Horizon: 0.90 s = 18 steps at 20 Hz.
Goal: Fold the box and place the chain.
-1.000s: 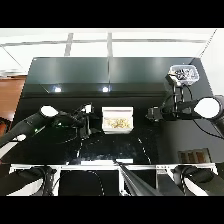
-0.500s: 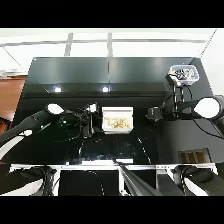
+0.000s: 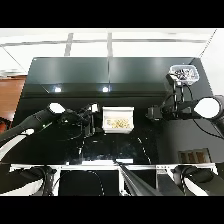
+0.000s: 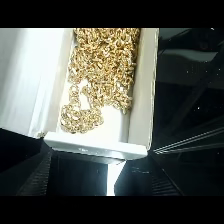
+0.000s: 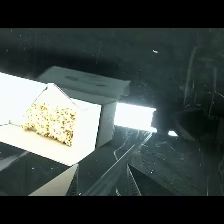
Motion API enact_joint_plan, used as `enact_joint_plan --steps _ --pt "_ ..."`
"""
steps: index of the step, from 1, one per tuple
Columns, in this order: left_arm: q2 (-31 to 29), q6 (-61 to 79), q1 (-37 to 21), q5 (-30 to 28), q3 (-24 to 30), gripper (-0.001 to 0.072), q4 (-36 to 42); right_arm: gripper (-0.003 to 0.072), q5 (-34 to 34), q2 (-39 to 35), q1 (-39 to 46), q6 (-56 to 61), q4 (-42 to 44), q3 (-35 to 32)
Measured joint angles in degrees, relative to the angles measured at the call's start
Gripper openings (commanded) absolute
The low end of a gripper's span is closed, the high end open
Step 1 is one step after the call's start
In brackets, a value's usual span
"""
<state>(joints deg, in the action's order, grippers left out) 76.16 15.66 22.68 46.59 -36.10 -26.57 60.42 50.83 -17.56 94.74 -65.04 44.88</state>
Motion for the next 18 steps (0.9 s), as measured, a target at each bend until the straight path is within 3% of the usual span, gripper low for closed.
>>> enact_joint_plan --steps 18 --pt "4.8 -2.4 1.3 1.4 -6.0 0.0715 -5.6 0.0356 -0.5 0.0 0.0 0.0 0.0 0.0"
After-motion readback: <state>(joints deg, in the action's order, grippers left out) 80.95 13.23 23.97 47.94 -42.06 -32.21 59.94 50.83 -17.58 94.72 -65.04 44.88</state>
